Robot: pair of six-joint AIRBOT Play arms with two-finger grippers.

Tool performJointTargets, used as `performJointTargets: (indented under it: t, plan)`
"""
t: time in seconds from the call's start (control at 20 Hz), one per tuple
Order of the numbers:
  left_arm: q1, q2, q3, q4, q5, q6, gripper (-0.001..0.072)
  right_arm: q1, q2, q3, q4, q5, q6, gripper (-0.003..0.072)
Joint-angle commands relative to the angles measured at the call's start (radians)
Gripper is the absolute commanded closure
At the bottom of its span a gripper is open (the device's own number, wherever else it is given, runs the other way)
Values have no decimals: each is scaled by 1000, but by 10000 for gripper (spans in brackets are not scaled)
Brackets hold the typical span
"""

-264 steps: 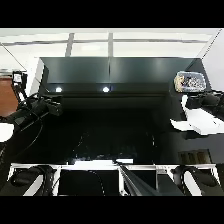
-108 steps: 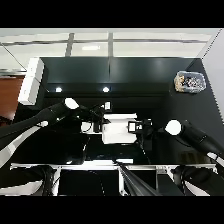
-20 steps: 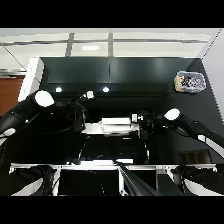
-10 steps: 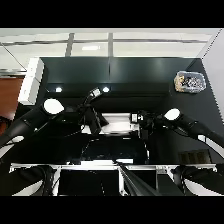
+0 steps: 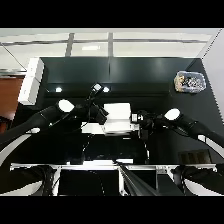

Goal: Fold the box and place the chain.

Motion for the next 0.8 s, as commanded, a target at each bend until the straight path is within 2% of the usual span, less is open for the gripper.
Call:
performJointTargets:
  t: [0.0,0.15,0.2,0.4,0.6,0.7,0.75]
  plan:
    - [-1,-45,2,-3,6,0,679,1,0,0,0,1,0,485]
    - [1,-48,10,20,-21,1,679,1,0,0,0,1,0,485]
    - [5,-41,31,78,-21,1,679,1,0,0,0,1,0,485]
    - [55,92,113,187,-79,-3,679,1,0,0,0,1,0,485]
    - [156,230,109,365,-332,-3,679,1,0,0,0,1,0,485]
    - [205,235,106,378,-460,12,678,1,0,0,0,1,0,485]
    - [205,224,95,384,-513,93,677,1,0,0,0,1,1,485]
